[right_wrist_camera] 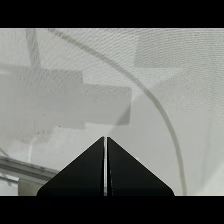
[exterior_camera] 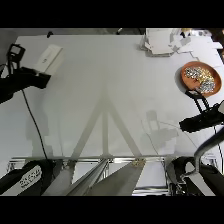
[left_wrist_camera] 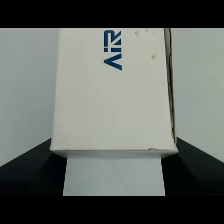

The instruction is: Fold the box and place the chain.

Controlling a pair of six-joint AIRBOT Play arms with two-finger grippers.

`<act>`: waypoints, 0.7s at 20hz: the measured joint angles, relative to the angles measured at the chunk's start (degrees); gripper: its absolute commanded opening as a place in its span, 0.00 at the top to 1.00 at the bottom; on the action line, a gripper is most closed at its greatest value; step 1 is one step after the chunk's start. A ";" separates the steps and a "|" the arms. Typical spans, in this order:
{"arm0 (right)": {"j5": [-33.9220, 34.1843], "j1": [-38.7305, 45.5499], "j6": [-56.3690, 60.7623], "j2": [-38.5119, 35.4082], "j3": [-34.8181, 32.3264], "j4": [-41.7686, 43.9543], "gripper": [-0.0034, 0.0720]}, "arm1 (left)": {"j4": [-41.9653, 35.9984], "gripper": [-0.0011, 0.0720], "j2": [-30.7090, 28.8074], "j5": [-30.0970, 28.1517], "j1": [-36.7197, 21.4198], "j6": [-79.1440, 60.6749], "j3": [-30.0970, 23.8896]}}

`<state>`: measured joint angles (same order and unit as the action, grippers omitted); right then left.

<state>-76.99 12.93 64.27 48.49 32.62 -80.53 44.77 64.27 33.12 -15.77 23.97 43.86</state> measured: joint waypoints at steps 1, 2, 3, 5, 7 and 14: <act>0.00 0.00 0.00 0.00 0.00 0.00 0.93 | 1.73 0.76 0.68 1.18 -2.62 1.44 0.00; 0.00 0.00 0.00 0.00 0.00 0.00 0.93 | 3.10 0.71 1.57 2.56 -5.31 2.62 0.00; 0.00 0.00 0.00 0.00 0.00 0.00 0.93 | 4.15 0.70 2.58 4.13 -7.58 3.45 0.00; 0.00 0.00 0.00 0.00 0.00 0.00 0.93 | 5.49 0.70 4.87 7.72 -11.65 4.63 0.00; 0.00 0.00 0.00 0.00 0.00 0.00 0.93 | 6.49 0.69 7.30 11.32 -14.82 5.25 0.00; 0.00 0.00 0.00 0.00 0.00 0.00 0.93 | 13.57 0.04 12.74 19.04 -18.82 9.29 0.00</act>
<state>-76.99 12.93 64.27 48.49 32.62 -80.53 58.35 77.01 52.16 -34.59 33.26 43.86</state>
